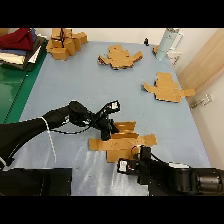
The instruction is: Fold the box.
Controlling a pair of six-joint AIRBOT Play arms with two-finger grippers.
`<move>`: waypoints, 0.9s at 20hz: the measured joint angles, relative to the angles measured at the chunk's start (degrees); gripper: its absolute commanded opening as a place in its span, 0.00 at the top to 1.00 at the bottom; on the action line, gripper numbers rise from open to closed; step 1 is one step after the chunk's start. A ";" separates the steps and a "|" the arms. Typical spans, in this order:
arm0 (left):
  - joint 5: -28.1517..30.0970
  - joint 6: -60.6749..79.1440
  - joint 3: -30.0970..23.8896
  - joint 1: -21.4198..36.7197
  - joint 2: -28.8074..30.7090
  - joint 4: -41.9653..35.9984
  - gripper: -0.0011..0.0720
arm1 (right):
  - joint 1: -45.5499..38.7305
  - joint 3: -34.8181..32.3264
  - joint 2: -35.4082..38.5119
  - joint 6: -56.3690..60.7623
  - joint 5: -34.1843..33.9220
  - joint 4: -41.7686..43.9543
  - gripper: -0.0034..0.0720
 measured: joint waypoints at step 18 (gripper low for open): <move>0.00 0.00 0.00 0.00 0.00 0.00 0.97 | 0.94 1.01 -4.33 10.75 2.40 -14.62 0.07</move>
